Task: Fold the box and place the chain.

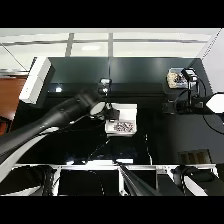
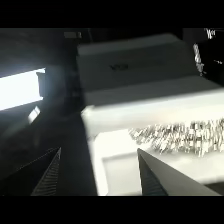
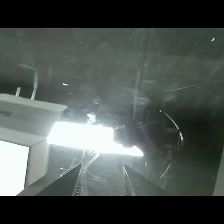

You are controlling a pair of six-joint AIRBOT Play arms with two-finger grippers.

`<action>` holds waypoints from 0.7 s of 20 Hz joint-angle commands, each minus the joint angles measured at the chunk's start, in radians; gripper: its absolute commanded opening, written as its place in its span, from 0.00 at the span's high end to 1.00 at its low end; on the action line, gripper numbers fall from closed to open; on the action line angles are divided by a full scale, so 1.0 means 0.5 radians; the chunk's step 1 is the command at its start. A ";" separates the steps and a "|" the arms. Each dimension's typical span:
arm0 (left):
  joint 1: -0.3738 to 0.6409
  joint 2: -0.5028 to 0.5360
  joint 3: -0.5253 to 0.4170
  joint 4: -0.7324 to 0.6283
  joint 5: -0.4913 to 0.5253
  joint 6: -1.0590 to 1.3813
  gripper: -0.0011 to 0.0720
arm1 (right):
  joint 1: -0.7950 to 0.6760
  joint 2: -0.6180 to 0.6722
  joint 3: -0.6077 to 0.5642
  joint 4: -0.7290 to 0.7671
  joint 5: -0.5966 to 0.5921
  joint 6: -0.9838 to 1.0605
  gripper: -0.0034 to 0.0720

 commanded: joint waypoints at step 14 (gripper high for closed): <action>0.899 0.855 -1.394 -1.873 0.466 4.420 0.00 | 0.000 0.000 -0.005 0.032 0.001 0.089 0.54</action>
